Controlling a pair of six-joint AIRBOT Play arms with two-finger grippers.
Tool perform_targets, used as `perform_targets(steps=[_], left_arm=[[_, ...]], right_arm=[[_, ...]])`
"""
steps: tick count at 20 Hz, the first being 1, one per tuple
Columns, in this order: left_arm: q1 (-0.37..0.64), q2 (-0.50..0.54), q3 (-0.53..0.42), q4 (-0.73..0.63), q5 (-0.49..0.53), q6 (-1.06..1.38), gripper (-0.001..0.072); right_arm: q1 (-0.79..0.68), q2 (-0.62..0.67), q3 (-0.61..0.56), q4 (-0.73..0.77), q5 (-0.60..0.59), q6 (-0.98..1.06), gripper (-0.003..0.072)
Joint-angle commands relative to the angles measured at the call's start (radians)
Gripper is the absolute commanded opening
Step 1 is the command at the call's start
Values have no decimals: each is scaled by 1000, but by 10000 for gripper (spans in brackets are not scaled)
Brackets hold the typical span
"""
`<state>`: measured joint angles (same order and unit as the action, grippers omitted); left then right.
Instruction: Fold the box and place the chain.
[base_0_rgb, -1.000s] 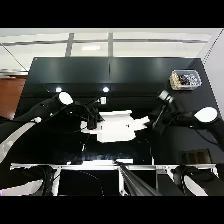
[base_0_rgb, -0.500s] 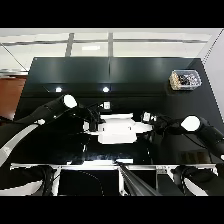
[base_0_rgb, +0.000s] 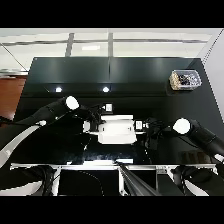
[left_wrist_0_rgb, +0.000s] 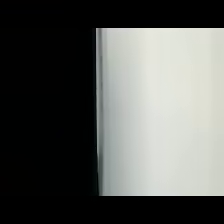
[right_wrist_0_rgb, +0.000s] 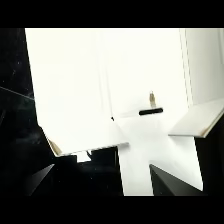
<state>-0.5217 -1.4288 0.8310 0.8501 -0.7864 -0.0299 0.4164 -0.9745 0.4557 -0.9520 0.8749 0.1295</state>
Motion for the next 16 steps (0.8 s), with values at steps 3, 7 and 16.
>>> perform_targets(steps=[3, 7, 16], left_arm=[[3, 0, 1, 1, 4, 0, 27], [8, 0, 1, 1, 4, 0, 27], [7, 0, 1, -2, -3, 0, 27]], right_arm=[[6, -34, 0, 98, -9, -129, 708], [72, -61, 0, 117, -35, -149, 708], [103, -58, 40, 169, -153, -46, 708]])
